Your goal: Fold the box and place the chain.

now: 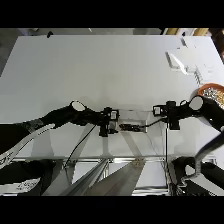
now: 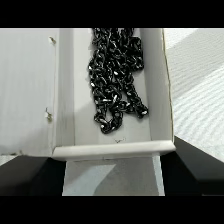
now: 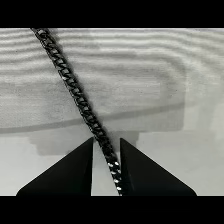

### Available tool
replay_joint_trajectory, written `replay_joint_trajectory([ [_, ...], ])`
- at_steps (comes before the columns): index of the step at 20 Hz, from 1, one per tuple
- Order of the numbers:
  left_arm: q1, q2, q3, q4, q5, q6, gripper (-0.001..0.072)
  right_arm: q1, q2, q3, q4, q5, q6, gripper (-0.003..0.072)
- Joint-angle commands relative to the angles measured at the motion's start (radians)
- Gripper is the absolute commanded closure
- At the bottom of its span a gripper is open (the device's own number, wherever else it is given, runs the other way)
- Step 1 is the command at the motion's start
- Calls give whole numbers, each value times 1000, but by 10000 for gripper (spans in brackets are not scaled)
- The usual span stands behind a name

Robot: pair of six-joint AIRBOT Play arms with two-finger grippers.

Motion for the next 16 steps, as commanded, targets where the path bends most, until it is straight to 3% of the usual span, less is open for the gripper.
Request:
replay_joint_trajectory([
  [1,-1,0,0,0,0,0,388,-1,-21,-1,2,5,-19,525],
  [3,-1,0,0,0,0,0,388,-1,-27,-1,2,5,-21,541],
  [4,-1,0,0,0,0,0,388,-1,-25,-1,2,9,-21,649],
  [5,-1,0,0,0,0,0,388,-1,-19,-1,1,21,-21,667],
  [10,-1,0,0,0,0,0,388,-1,146,-1,11,130,19,667],
  [16,-1,0,0,1,0,0,388,93,377,0,168,271,77,667],
])
